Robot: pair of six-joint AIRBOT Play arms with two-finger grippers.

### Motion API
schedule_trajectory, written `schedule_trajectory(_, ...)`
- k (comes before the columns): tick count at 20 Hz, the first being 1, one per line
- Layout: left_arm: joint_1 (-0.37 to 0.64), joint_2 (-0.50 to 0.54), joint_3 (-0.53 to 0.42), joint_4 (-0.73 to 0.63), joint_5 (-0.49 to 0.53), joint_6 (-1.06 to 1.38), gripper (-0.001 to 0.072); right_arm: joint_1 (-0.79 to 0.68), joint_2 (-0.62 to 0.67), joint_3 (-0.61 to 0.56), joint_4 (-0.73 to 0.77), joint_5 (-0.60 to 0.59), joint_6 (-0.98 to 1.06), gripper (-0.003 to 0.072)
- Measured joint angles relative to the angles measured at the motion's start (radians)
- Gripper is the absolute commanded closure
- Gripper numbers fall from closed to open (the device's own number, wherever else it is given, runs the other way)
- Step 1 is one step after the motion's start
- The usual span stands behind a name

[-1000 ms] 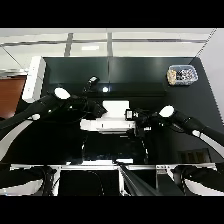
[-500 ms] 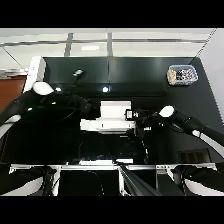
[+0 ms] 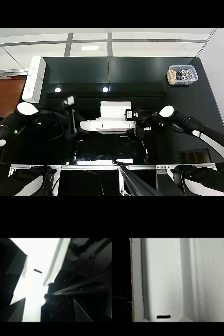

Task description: Fold the box and place the chain.

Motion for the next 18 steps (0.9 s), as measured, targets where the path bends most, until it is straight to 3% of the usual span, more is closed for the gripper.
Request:
schedule_trajectory(4,-0.132,-0.044,0.020,0.131,0.162,0.104,-0.0001,0.000,0.000,0.000,0.000,0.000,0.000,0.0293)
schedule_trajectory(11,-0.220,-0.205,0.115,0.093,0.246,0.158,0.0021,0.000,0.000,0.000,0.000,0.000,0.000,0.0293)
schedule_trajectory(12,-0.227,-0.219,0.123,0.087,0.246,0.161,0.0105,0.000,0.000,0.000,0.000,0.000,0.000,0.0293)
schedule_trajectory(15,-0.243,-0.243,0.140,0.066,0.223,0.166,0.0562,0.000,0.000,0.000,0.000,0.000,0.000,0.0293)
schedule_trajectory(18,-0.261,-0.251,0.146,0.046,0.216,0.170,0.0574,0.000,0.000,0.000,0.000,0.000,0.000,0.0293)
